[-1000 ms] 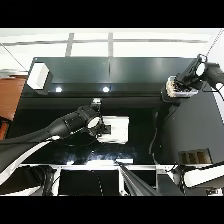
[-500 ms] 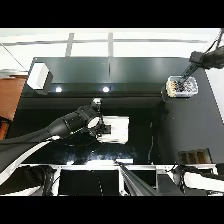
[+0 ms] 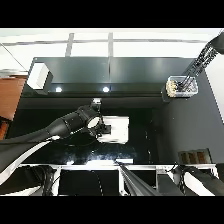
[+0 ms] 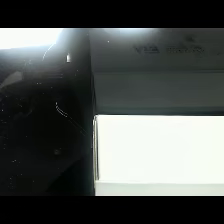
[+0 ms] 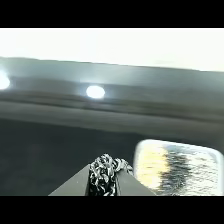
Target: Fold the box and place the chain.
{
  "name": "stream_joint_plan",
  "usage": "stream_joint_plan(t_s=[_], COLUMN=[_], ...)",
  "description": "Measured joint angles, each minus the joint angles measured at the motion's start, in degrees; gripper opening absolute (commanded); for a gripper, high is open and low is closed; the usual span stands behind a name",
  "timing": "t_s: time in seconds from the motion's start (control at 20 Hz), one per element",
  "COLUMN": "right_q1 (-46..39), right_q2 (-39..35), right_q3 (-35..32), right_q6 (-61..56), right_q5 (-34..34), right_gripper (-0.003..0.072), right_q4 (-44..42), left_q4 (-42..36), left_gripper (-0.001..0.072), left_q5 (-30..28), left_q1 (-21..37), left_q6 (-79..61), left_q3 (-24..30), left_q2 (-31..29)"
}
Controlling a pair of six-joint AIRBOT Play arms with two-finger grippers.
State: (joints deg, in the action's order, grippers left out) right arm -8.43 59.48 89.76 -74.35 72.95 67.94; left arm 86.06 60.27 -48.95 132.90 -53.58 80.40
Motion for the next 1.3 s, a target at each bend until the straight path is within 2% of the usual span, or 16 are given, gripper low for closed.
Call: stream_joint_plan(t_s=[0.25, 0.5, 0.95, 1.3], right_q1=[2.1, 11.1, 27.1, 31.3], right_q2=[-4.8, -5.9, -6.2, -6.2], right_q3=[1.1, -0.7, -9.7, -13.4], right_q6=[4.7, 5.2, 3.6, 2.6], right_q5=[10.0, 16.1, 13.9, 13.0], right_gripper=[0.0018, 0.0018, 0.0018, 0.0017], right_q4=[-12.2, -16.0, -16.8, -17.0], left_q4=[0.0, 0.0, 0.0, 0.0], left_gripper=[0.0032, 0.0032, 0.0031, 0.0032], left_q5=[-0.8, -1.2, -1.3, -1.3], left_q1=[0.0, 0.0, 0.0, 0.0], left_q6=[0.0, 0.0, 0.0, 0.0], left_q3=[0.0, 0.0, 0.0, 0.0], left_q2=[0.0, 0.0, 0.0, 0.0])
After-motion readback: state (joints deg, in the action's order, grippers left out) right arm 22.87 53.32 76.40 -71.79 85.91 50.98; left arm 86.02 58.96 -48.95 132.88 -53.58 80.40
